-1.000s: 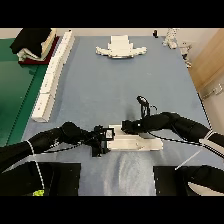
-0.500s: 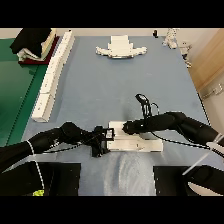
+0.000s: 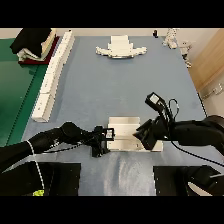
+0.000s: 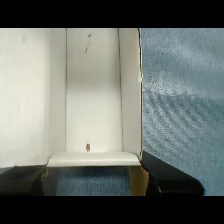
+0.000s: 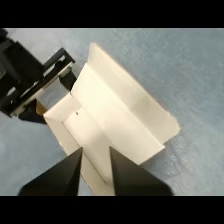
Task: Fold the box.
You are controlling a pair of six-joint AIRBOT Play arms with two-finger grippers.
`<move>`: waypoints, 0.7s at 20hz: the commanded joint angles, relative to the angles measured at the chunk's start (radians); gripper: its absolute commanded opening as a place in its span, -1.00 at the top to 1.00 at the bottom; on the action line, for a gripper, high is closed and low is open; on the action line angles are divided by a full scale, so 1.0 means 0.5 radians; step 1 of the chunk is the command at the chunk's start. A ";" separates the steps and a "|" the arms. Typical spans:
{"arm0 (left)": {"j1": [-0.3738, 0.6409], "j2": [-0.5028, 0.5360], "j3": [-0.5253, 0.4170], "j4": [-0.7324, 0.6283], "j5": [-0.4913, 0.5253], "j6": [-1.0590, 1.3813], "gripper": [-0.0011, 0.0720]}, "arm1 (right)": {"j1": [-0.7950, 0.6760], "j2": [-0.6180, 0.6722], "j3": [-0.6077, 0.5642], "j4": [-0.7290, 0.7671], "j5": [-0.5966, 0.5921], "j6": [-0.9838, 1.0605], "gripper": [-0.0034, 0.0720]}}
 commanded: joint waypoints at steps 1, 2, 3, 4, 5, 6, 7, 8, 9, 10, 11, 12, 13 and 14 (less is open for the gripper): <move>0.002 0.001 0.001 0.000 0.002 -0.001 -0.26 | -0.001 0.221 -0.072 -0.277 -0.369 -0.343 -0.42; 0.002 0.001 0.001 0.001 0.002 -0.001 -0.26 | -0.001 0.236 -0.121 -0.333 -0.391 -0.423 -0.50; 0.002 0.000 0.001 0.001 0.002 -0.001 -0.26 | -0.001 0.239 -0.185 -0.363 -0.382 -0.516 -0.50; 0.002 0.000 0.001 0.001 0.002 -0.001 -0.26 | -0.001 0.238 -0.246 -0.367 -0.352 -0.614 -0.50; 0.002 0.000 0.001 0.001 0.002 -0.001 -0.26 | -0.001 0.238 -0.314 -0.365 -0.286 -0.719 -0.60; 0.002 0.000 0.001 0.001 0.003 -0.001 -0.26 | -0.001 0.238 -0.376 -0.363 -0.188 -0.821 -0.79; 0.002 0.000 0.001 0.001 0.003 -0.001 -0.26 | -0.001 0.238 -0.433 -0.363 -0.085 -0.923 -0.87; 0.002 0.001 0.001 0.001 0.002 -0.001 -0.26 | -0.001 0.231 -0.482 -0.363 0.027 -1.014 -0.87; 0.002 0.001 0.001 0.001 0.002 -0.001 -0.26 | 0.000 0.217 -0.515 -0.360 0.111 -1.054 -0.87; 0.002 0.001 0.001 0.001 0.002 -0.001 -0.26 | 0.002 0.188 -0.529 -0.351 0.146 -1.057 -0.87; 0.002 0.000 0.001 0.001 0.002 -0.001 -0.26 | 0.004 0.145 -0.533 -0.342 0.156 -1.057 -0.87; 0.002 0.001 0.001 0.001 0.003 -0.001 -0.26 | 0.005 0.095 -0.532 -0.329 0.179 -1.065 -0.86; 0.002 0.000 0.001 0.001 0.003 -0.001 -0.26 | 0.005 0.050 -0.532 -0.319 0.214 -1.107 -0.85; 0.002 0.000 0.001 0.000 0.001 -0.001 -0.26 | 0.005 0.001 -0.532 -0.319 0.267 -1.148 -0.84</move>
